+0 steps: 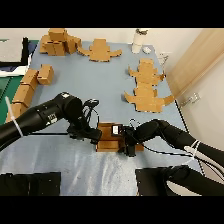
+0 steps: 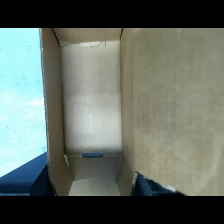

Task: Fold the box.

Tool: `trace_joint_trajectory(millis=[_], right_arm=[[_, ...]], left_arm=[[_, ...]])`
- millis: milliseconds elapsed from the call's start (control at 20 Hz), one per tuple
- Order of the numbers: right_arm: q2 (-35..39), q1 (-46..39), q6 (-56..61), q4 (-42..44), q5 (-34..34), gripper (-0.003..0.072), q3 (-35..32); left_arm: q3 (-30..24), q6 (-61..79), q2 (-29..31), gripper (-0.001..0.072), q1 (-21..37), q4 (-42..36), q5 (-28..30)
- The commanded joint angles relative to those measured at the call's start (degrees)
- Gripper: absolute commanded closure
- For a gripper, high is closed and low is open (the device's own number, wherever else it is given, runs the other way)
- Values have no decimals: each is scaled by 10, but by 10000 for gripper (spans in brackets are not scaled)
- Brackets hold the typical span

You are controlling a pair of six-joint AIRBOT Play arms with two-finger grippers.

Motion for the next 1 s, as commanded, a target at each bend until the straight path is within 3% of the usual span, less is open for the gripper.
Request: trace_joint_trajectory(millis=[0, 50, 150, 200, 250, 500, 550, 600, 650, 750, 950], right_arm=[[0, 0, 0, 0, 0, 166, 0], [0, 0, 0, 0, 0, 166, 0], [0, 0, 0, 0, 0, 166, 0], [0, 0, 0, 0, 0, 167, 0], [0, 0, 0, 0, 0, 166, 0], [0, 0, 0, 0, 0, 166, 0], [0, 0, 0, 0, 0, 166, 0], [0, 0, 0, 0, 0, 166, 0], [0, 0, 0, 0, 0, 166, 0], [0, 0, 0, 0, 0, 167, 0], [0, 0, 0, 0, 0, 166, 0]], left_arm=[[-30, 114, 22, 47, 51, -74, -17], [-45, 167, 28, 117, 70, -97, -23], [-83, 340, 41, 604, 110, -150, -34], [-106, 469, 49, 700, 129, -185, -35], [-129, 568, 59, 701, 141, -214, -21], [-228, 890, 119, 699, 144, -246, 219], [-242, 964, 125, 684, 137, -258, 242], [-255, 1043, 125, 315, 133, -280, 257], [-269, 1108, 121, 32, 131, -316, 263], [-288, 1178, 111, 14, 131, -377, 264], [-295, 1202, 88, 14, 131, -381, 294]])
